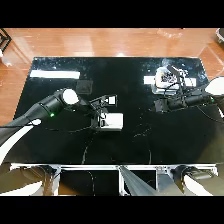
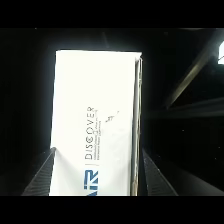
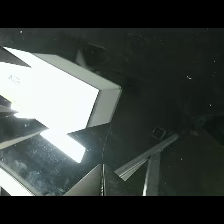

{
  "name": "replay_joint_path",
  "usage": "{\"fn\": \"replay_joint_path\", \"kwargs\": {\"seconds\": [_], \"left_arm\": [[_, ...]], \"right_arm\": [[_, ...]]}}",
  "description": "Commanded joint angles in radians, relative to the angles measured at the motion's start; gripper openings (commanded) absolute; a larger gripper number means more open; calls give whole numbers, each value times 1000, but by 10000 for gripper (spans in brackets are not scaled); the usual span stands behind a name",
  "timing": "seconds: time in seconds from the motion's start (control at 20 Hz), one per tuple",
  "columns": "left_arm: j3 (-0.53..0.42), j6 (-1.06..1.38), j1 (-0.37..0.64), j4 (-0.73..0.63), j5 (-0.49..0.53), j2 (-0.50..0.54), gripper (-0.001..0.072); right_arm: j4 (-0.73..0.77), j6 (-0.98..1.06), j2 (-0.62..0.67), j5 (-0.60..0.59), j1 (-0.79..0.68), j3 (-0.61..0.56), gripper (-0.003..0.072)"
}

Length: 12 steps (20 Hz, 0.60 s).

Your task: Fold the box and place the chain.

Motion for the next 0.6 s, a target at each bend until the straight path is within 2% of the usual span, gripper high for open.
{"fn": "replay_joint_path", "kwargs": {"seconds": [0.0,0.4,0.55], "left_arm": [[2,0,1,3,6,-8,637],[48,-3,0,3,-8,-8,636],[48,-4,0,3,-69,-21,636]], "right_arm": [[0,0,0,1,0,0,17],[0,0,0,5,0,0,17],[0,0,0,5,0,0,17]]}}
